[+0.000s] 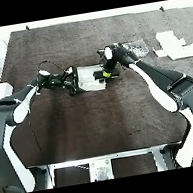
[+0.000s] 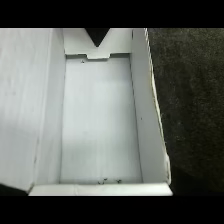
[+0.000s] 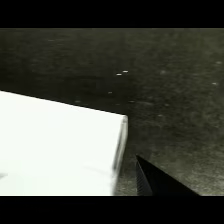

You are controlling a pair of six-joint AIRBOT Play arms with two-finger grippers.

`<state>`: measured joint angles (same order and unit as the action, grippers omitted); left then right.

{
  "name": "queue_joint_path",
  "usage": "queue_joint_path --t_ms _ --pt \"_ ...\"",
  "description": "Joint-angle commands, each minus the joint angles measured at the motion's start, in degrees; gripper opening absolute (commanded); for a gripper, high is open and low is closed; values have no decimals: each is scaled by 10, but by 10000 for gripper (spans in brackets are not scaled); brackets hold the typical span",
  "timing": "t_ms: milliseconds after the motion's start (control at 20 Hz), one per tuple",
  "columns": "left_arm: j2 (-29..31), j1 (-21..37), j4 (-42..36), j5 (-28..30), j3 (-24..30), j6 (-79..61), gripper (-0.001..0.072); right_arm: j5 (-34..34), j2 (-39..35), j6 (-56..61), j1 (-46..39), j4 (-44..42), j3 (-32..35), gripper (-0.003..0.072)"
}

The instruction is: Fold the box and place the chain.

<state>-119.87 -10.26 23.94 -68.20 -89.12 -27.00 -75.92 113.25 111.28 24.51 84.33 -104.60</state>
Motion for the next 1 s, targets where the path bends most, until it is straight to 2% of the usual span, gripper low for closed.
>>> queue_joint_path --t_ms 0,500,700,750,950 --pt "0 1 0 -2 0 0 301 -2 2 18 1 18 -3 285" --pt "0 1 0 -2 0 0 300 -3 4 41 12 21 -22 255" --pt "0 1 0 -2 0 0 301 -31 4 41 11 34 -22 255" --pt "0 1 0 -2 0 0 300 -34 4 45 11 41 -22 213" --pt "0 1 0 -2 0 0 300 -35 4 53 13 43 -22 150"
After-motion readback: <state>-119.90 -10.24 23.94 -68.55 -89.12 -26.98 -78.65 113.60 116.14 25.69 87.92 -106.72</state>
